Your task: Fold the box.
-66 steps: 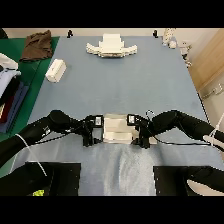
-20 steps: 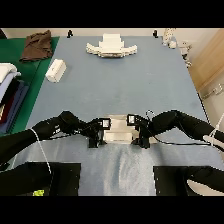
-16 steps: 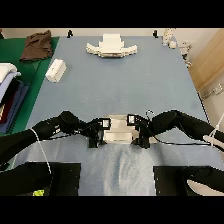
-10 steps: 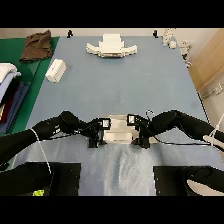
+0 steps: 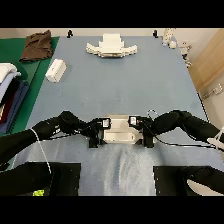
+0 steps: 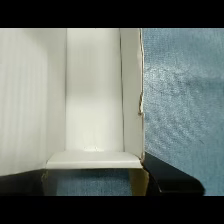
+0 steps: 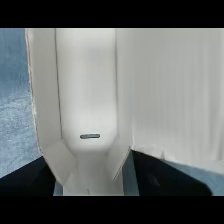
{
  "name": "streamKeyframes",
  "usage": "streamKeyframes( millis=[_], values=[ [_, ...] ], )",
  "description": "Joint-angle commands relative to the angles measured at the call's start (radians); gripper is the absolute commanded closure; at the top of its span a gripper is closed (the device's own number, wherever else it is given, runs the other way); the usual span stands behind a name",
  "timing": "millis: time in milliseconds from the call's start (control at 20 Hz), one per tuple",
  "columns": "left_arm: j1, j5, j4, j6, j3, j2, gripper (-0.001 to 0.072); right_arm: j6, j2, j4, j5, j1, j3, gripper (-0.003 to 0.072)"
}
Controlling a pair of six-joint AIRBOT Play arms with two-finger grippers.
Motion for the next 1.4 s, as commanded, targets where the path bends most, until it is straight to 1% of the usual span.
streamKeyframes(
  millis=[0,50,100,200,300,350,400,450,500,550,700,750,800,850,1050,1250,1350],
  values=[
    [0.0,-0.001,0.002,0.0,0.001,0.001,0.0282,0.231,0.091,-0.23,-0.016,0.001,0.001,-0.0034],
    [0.0,-0.001,0.002,0.0,0.001,0.001,0.0282,0.325,0.127,-0.289,-0.043,0.001,0.002,-0.0034],
    [0.0,-0.001,0.002,0.0,0.001,0.001,0.0282,0.399,0.162,-0.315,-0.079,0.001,0.002,-0.0034],
    [0.0,-0.002,0.002,0.0,0.001,0.001,0.0282,0.528,0.236,-0.317,-0.19,0.002,0.002,-0.0034],
    [0.0,-0.001,0.002,0.0,0.001,0.001,0.0282,0.73,0.298,-0.249,-0.324,0.002,0.013,-0.0034],
    [0.0,-0.001,0.002,0.0,0.001,0.001,0.0282,0.866,0.32,-0.172,-0.369,0.002,0.016,-0.0034],
    [0.0,-0.002,0.002,0.0,0.001,0.001,0.0282,1.012,0.335,-0.055,-0.382,0.002,0.016,0.0032],
    [0.0,-0.001,0.002,0.0,0.001,0.001,0.0282,1.12,0.334,0.092,-0.358,0.002,0.013,0.0209],
    [0.0,-0.001,0.002,0.0,0.001,0.001,0.0282,1.144,0.33,0.212,-0.29,0.012,0.005,0.0286],
    [0.0,-0.001,0.002,0.0,0.001,0.001,0.0282,1.154,0.322,0.283,-0.195,0.035,0.0,0.0287],
    [0.0,-0.002,0.002,0.0,0.001,0.001,0.0282,1.214,0.261,0.294,0.163,0.111,0.002,0.0287],
    [0.0,-0.001,0.002,0.0,0.001,0.001,0.0282,1.228,0.227,0.293,0.252,0.112,0.008,0.0298],
    [0.0,-0.001,0.002,0.0,0.001,0.001,0.0282,1.239,0.19,0.291,0.307,0.111,0.018,0.0341],
    [0.0,-0.001,0.002,0.0,0.001,0.001,0.0282,1.239,0.149,0.288,0.34,0.103,0.035,0.038],
    [0.0,-0.001,0.002,0.0,0.001,0.001,0.0282,1.238,-0.01,0.266,0.344,0.08,0.096,0.038],
    [0.0,-0.002,0.002,0.0,0.001,0.001,0.0282,1.238,-0.128,0.266,0.311,0.083,0.098,0.038],
    [0.0,-0.002,0.002,0.0,0.001,0.001,0.0282,1.237,-0.165,0.266,0.285,0.082,0.098,0.038]
  ],
)
